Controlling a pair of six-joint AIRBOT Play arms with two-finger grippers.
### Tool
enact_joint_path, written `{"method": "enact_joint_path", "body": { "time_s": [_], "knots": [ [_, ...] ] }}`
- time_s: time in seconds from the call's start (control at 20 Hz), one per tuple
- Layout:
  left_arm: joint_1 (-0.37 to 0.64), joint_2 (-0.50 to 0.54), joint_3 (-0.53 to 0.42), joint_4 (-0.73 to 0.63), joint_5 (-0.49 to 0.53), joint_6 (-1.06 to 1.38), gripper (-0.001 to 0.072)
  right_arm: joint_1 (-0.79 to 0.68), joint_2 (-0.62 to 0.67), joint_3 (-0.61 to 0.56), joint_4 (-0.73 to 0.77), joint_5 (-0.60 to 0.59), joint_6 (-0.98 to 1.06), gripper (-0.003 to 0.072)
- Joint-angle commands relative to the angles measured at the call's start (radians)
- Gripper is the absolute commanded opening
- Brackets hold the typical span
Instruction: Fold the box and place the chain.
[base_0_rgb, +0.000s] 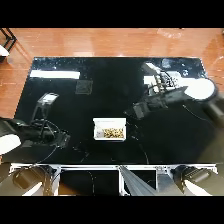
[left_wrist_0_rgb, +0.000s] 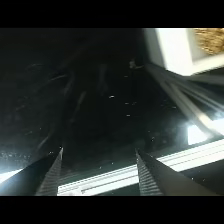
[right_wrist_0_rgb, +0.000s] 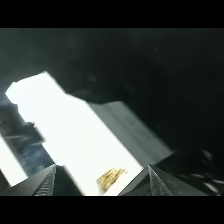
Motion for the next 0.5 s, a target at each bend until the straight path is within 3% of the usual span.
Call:
{"method": "enact_joint_path", "body": {
  "time_s": [0.0, 0.15, 0.45],
  "knots": [
    [0.228, 0.079, -0.126, -0.328, 0.053, 0.149, 0.0643, 0.112, -0.158, 0.140, -0.230, -0.001, 0.160, 0.0713],
    [0.234, 0.076, -0.163, -0.378, 0.070, 0.167, 0.0643, 0.148, -0.227, 0.150, -0.220, 0.034, 0.156, 0.0713],
    [0.203, 0.076, -0.167, -0.375, 0.182, 0.182, 0.0641, 0.188, -0.233, 0.151, -0.214, 0.021, 0.138, 0.0712]
  ]
}}
